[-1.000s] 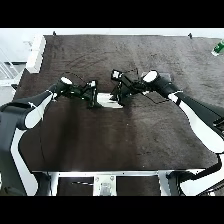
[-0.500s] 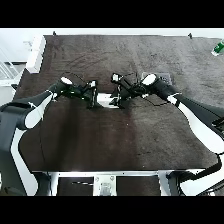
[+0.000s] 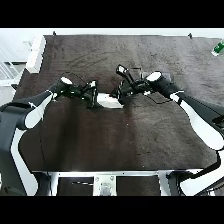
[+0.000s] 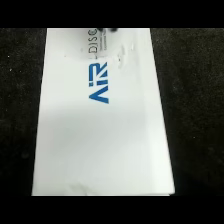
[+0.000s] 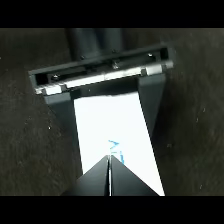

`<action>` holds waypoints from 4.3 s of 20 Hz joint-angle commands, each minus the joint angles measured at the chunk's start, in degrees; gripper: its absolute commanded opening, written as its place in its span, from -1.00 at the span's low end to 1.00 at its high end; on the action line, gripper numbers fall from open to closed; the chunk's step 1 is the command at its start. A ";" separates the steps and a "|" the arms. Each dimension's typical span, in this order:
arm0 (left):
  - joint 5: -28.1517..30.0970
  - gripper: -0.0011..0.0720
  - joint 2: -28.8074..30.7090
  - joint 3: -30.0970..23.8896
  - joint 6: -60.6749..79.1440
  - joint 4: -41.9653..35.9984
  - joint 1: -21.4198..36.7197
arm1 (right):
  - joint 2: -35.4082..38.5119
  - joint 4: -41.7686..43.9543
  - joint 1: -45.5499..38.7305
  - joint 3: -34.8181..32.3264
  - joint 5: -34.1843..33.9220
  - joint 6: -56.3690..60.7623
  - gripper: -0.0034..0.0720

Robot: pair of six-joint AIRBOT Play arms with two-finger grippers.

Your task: Fold the box and place the chain.

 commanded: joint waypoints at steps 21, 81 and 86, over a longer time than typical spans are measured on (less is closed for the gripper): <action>-0.68 0.15 0.00 0.00 -0.02 0.00 0.00 | 11.37 4.68 -1.14 0.90 2.99 6.40 -0.88; 27.63 0.02 46.31 -30.40 -38.93 -0.44 51.54 | 16.52 8.24 -3.69 -6.03 3.26 9.84 -0.79; 20.44 -0.93 49.99 -29.42 -30.99 -11.30 44.98 | 20.31 9.14 -8.15 -6.40 3.10 15.21 -0.88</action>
